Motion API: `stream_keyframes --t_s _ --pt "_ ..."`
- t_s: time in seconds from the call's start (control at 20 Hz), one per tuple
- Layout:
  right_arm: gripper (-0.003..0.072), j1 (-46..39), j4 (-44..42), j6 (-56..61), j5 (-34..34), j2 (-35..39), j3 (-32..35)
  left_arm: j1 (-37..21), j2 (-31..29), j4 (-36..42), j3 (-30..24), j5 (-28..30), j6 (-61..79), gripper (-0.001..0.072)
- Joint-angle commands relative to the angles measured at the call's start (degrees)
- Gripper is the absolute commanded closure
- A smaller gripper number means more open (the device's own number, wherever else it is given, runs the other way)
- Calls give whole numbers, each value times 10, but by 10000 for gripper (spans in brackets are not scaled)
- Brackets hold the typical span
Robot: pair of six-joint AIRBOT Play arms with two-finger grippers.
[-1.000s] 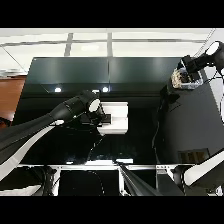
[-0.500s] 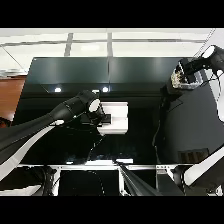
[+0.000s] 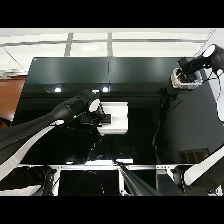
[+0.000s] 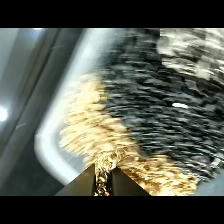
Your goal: Fold the box and place the chain.
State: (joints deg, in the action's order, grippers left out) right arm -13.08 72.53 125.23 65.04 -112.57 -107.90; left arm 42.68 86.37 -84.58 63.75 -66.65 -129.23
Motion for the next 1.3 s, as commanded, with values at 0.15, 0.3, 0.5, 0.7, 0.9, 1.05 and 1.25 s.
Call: stream_keyframes --t_s 0.15,0.3,0.5,0.7,0.9,1.05,1.25 --pt "675 0 -22 -255 84 113 -64 0 0 0 0 2 0 684" --pt "675 0 -20 -302 116 201 -66 0 0 0 0 1 0 684" --pt "675 0 -39 -321 130 294 -66 0 0 0 0 1 0 684" --pt "675 0 -113 -343 171 365 -66 0 0 0 0 1 0 684" --pt "675 0 -159 -349 184 424 -66 0 0 0 0 1 0 684" --pt "675 19 -167 -353 187 459 -65 0 0 0 0 1 0 684" --pt "675 71 -170 -362 201 484 -52 0 0 0 0 1 0 684"
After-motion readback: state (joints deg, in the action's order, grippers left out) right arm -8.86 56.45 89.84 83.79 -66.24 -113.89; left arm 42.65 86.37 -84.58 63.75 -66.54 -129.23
